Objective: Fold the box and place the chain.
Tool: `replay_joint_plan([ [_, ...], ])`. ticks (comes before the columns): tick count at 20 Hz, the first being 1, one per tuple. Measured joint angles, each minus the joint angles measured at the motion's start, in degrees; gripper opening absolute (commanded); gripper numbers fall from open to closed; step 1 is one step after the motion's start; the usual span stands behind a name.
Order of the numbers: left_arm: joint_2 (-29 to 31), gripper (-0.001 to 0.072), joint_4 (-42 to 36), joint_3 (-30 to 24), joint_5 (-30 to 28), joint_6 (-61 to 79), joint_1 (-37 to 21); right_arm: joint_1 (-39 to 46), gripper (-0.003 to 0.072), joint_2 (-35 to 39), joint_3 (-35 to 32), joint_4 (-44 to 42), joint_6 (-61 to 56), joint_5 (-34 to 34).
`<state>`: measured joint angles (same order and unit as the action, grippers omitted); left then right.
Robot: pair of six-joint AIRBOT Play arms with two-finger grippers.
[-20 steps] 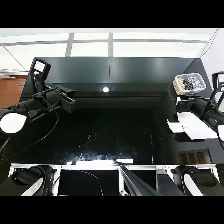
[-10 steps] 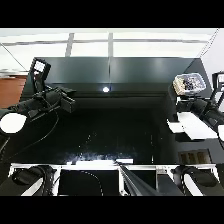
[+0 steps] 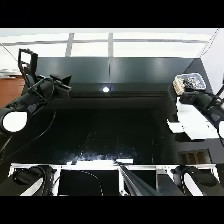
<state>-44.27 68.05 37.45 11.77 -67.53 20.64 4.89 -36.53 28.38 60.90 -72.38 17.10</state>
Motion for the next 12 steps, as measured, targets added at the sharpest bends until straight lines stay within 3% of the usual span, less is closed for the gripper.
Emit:
replay_joint_plan([
  [1, -0.7, 0.0704, 0.0, 0.0, -0.9, 0.0, 0.0, 3.6, 0.0655, -2.2, 1.1, 0.2, -1.6, -0.2],
  [2, -1.4, 0.0713, 0.0, 0.0, -1.7, 0.0, 0.0, 7.9, 0.072, -4.7, 2.7, 0.4, -3.1, 0.7],
  [6, -3.2, 0.0713, -0.1, 0.0, -2.6, -0.2, 0.0, 27.6, 0.072, -18.8, 15.2, 4.5, -3.5, 14.1],
  [9, -3.9, 0.0711, 0.0, 0.0, -0.3, -0.3, 0.0, 40.8, 0.072, -30.7, 27.9, 12.0, -5.2, 28.0],
  [12, -4.6, 0.069, -0.2, 0.0, 2.8, -0.4, 0.0, 50.4, 0.072, -41.3, 38.1, 14.1, -5.4, 39.2],
])
